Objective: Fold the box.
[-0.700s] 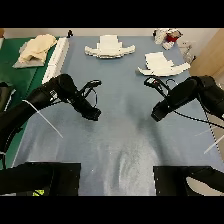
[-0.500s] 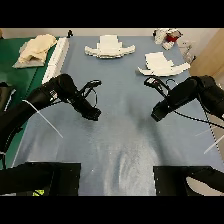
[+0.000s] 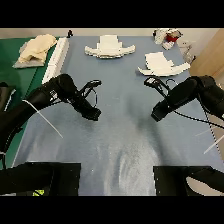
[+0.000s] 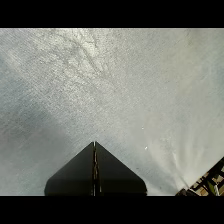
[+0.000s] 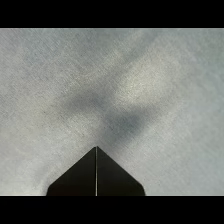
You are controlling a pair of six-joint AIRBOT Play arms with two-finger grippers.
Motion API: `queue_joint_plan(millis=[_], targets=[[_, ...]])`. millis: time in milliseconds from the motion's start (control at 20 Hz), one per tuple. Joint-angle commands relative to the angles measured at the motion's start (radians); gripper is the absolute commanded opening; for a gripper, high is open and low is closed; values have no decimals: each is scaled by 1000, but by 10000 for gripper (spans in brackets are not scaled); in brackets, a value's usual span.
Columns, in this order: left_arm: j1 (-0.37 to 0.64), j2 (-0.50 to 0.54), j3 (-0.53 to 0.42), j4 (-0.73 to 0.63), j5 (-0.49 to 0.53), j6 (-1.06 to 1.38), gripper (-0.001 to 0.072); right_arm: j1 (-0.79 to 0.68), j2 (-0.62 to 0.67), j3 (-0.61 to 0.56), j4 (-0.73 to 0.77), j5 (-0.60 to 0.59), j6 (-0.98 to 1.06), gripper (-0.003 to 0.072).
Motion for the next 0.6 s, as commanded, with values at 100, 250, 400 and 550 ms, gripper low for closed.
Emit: queue_joint_plan(millis=[100,250,400,550], targets=[[0,0,0,0,0,0,13,0,-1,0,17,7,17,7],[0,0,0,0,0,0,13,0,-2,0,133,37,307,7],[0,0,0,0,0,0,13,0,-5,1,132,48,380,132],[0,0,0,0,1,0,13,-34,-48,89,-209,70,620,194]])
